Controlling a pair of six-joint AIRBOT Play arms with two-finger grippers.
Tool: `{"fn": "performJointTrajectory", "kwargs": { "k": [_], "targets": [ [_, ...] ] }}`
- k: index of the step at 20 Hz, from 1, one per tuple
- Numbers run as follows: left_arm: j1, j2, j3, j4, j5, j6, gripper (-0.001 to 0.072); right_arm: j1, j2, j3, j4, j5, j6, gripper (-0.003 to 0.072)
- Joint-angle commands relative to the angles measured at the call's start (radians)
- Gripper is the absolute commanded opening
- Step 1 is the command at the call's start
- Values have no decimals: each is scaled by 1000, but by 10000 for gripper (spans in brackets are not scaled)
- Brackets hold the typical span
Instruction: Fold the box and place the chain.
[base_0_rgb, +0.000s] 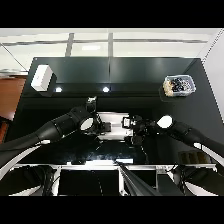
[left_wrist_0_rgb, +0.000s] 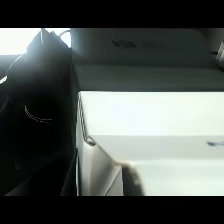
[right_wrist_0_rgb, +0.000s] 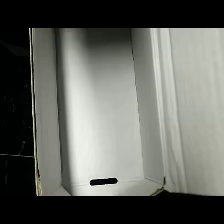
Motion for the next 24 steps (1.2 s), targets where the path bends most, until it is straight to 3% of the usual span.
{"fn": "performJointTrajectory", "kwargs": {
  "k": [1, 7, 9, 16, 24],
  "targets": [
    [-3, -5, 13, 56, -53, -42, 327, 0, 0, 0, 1, 0, -1, 554],
    [-10, -19, 16, 68, -63, -44, 326, 0, 0, 0, 1, 0, -1, 554],
    [-16, -20, 21, 91, -60, -27, 283, 0, 0, 0, 1, 0, -1, 554],
    [-28, -79, 78, 107, -67, -13, 283, 0, 0, 0, 0, 0, -1, 554],
    [-26, -95, 80, 107, -71, -14, 283, 0, 0, 0, 1, 0, -1, 554]
  ]
}}
